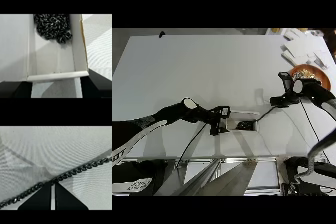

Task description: Fold the box and place the chain.

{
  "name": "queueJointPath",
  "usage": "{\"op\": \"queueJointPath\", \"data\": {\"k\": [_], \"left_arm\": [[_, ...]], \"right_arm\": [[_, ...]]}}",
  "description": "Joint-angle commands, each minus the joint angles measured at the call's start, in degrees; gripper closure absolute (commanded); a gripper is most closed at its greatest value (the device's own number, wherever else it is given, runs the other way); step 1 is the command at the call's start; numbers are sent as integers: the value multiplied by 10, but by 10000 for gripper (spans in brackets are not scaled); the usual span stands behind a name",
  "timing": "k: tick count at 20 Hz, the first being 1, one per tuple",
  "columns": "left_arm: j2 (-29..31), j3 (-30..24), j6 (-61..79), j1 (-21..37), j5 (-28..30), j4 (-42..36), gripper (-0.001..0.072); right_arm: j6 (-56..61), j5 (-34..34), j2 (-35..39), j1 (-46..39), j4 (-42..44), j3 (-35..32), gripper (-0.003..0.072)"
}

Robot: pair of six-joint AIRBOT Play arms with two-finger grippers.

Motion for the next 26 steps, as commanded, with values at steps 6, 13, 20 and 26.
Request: {"op": "queueJointPath", "data": {"k": [6,13,20,26], "left_arm": [[0,0,0,0,0,0,317],[0,0,0,0,0,0,317],[0,0,0,0,0,0,317],[0,0,0,0,0,0,317]], "right_arm": [[3,31,101,1,1,-9,673],[-9,63,283,0,17,-21,661],[-9,-9,226,0,7,-106,498],[-9,-37,137,0,7,-108,499]]}}
